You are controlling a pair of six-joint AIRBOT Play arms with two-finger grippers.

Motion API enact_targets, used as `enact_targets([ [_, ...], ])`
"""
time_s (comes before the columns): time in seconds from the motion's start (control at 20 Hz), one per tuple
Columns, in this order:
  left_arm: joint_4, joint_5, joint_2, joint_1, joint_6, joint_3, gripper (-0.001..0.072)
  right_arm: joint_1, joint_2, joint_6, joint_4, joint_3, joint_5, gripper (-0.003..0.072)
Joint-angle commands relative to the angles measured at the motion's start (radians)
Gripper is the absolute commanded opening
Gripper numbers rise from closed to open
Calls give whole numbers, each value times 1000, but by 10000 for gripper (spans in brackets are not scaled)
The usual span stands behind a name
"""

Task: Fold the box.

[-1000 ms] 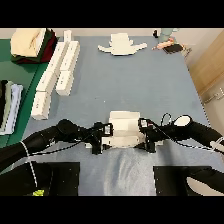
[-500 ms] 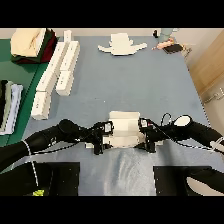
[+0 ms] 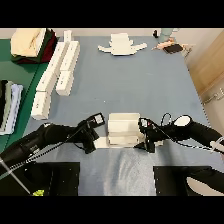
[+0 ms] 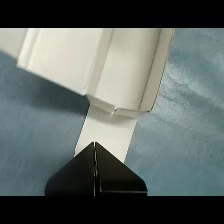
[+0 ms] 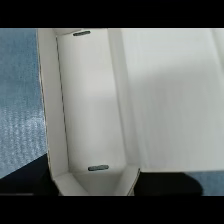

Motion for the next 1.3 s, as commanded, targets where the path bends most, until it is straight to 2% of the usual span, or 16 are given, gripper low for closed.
enact_targets([
  [0.0, 415, -181, 167, 68, -772, 1, 16, 1, 0, 0, -2, 0, 0, 525],
  [0.05, 482, -241, 192, 119, -941, 1, 16, 0, 0, 0, -2, 0, 0, 525],
  [0.15, 451, -359, 196, 254, -1021, 1, 16, 0, 0, 0, -2, 0, 0, 525],
  [0.25, 302, -418, 138, 391, -960, -1, 16, 0, 0, 0, -2, 0, 0, 525],
  [0.3, 183, -425, 96, 450, -881, -1, 15, 1, 0, 0, -2, 0, 0, 525],
  [0.4, -29, -417, 11, 509, -747, -1, 15, 0, 0, 0, -2, 0, 0, 525],
  [0.5, -126, -386, -73, 494, -702, -2, 15, 1, 0, 0, -2, 0, 0, 525],
  [0.65, -198, -290, -150, 395, -704, -16, 15, 1, 0, 0, -2, 0, 1, 525],
  [0.85, -243, -146, -153, 220, -763, -28, 15, 1, 0, 0, -2, 0, 0, 525],
  [0.95, -262, -120, -150, 142, -784, -26, 15, 1, 0, 0, -2, 0, 1, 525],
  [1.1, -274, -120, -110, 89, -787, 0, 14, 0, 0, 0, -2, 0, 0, 525],
  [1.2, -261, -122, -76, 101, -800, 13, 17, 0, 0, 0, -2, 0, 0, 525],
  [1.25, -249, -124, -62, 116, -826, 14, 112, 1, 0, 0, -2, 0, 1, 525],
])
